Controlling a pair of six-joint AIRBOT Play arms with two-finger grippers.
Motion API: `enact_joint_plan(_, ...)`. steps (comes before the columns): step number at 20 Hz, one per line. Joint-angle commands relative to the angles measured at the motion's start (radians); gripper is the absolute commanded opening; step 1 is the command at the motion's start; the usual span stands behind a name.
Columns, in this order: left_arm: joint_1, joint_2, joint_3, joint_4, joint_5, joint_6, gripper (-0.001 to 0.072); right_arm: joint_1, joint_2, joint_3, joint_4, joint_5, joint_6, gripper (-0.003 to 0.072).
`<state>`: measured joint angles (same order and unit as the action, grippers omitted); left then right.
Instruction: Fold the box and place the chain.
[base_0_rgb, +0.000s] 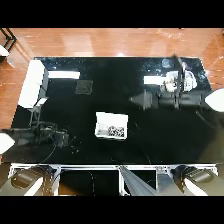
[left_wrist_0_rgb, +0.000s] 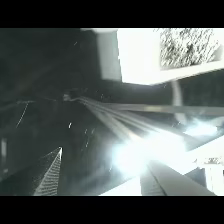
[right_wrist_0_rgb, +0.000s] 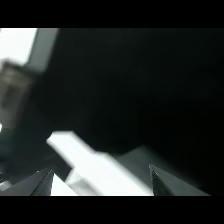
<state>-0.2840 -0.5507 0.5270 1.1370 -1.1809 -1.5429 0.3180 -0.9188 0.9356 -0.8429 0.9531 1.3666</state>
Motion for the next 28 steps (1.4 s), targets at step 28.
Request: enact_joint_plan(28, 0.15, -0.315, 0.124, -0.157, -0.022, 0.282, 0.057, 0.293, -0.502, 0.298, -0.284, 0.365, -0.443, 0.071)
